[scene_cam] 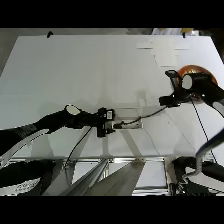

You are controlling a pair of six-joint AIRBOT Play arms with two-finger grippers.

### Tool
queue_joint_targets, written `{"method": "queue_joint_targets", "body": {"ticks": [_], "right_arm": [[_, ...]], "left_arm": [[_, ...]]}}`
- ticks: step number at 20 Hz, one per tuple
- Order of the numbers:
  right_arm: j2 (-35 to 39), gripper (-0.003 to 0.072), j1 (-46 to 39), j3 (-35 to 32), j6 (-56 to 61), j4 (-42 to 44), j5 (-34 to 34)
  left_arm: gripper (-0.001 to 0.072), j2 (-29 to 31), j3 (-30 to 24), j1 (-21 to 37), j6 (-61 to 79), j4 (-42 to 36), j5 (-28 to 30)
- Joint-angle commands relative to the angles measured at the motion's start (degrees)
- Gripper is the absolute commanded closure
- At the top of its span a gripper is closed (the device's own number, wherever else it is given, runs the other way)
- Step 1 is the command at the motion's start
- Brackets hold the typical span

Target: Fold the box and place the chain.

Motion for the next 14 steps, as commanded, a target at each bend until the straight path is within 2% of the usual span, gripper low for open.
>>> {"method": "queue_joint_targets", "body": {"ticks": [1,7,11,14], "right_arm": [[9.2,0.0671,1.8,0.0,-2.2,2.1,2.2],[24.4,0.067,11.5,0.0,-3.6,14.1,4.7],[27.1,0.067,21.3,0.0,-3.6,20.5,4.5],[27.1,0.067,28.5,0.0,-3.0,20.5,0.4]], "left_arm": [[0.0613,0.0,0.0,0.0,0.0,0.0,0.0],[0.0613,0.0,0.0,0.0,0.0,0.0,0.0],[0.0613,0.0,0.0,0.0,0.0,0.0,0.0],[0.0613,0.0,0.0,0.0,0.0,0.0,0.0]]}}
